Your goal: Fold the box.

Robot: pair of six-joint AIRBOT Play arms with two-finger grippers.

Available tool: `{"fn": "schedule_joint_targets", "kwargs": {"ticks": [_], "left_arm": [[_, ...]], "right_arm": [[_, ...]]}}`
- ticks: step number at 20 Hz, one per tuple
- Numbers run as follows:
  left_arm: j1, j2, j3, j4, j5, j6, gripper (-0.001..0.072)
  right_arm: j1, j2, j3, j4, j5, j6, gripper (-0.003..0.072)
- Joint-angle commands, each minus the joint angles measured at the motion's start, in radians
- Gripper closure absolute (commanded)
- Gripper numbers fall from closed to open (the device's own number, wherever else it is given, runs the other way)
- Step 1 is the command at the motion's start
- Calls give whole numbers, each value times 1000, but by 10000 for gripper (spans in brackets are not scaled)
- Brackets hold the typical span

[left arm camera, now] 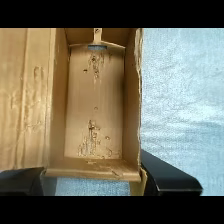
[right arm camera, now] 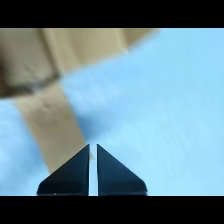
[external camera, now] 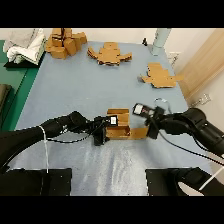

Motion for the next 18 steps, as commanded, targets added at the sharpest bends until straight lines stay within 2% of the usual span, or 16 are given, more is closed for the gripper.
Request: {"fn": "schedule_joint_targets", "kwargs": {"ticks": [1,2,4,6,9,11,18], "left_arm": [[0,0,0,0,0,0,239],[0,0,0,0,0,0,239],[0,0,0,0,0,0,239],[0,0,0,0,0,0,239],[0,0,0,0,0,0,239],[0,0,0,0,0,0,239],[0,0,0,0,0,0,239]], "right_arm": [[-100,37,12,-397,-63,589,613],[-161,15,12,-370,-64,715,613],[-269,-58,11,-160,-78,805,614],[-330,-157,11,93,-79,746,682],[-329,-261,12,440,-101,553,683],[-305,-287,12,508,-104,537,683],[-207,-290,12,529,-123,510,684]]}}
